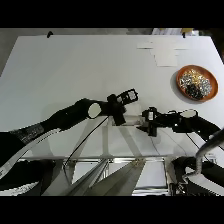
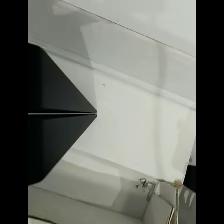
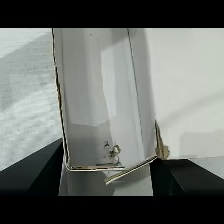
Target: Fold the box and place the chain.
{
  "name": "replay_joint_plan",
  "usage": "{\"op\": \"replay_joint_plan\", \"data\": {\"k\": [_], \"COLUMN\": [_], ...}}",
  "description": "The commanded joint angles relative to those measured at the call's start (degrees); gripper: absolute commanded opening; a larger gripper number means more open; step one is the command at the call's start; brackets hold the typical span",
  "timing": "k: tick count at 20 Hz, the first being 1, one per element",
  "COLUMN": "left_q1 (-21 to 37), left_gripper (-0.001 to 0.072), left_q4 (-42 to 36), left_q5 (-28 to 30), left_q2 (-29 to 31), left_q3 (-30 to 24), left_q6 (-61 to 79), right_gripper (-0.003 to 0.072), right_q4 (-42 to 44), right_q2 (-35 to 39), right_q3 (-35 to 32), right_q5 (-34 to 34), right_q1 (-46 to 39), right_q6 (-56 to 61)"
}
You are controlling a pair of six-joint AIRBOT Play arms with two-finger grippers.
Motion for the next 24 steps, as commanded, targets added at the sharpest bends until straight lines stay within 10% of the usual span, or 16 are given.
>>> {"op": "replay_joint_plan", "data": {"k": [1,11,24], "left_q1": [0.0,0.2,9.75], "left_gripper": [0.0004,0.0008,0.0011], "left_q4": [0.42,12.26,13.9], "left_q5": [-3.61,-25.35,-25.09], "left_q2": [3.08,10.45,6.84], "left_q3": [-0.02,-0.04,-7.61], "left_q6": [-0.42,-11.45,5.49], "right_gripper": [0.0476,0.0476,0.0476], "right_q4": [0.11,0.11,0.11], "right_q2": [0.04,0.04,0.04], "right_q3": [0.0,0.0,0.0], "right_q5": [-0.09,-0.07,-0.09], "right_q1": [0.0,0.0,0.0], "right_q6": [0.09,0.09,0.09]}}
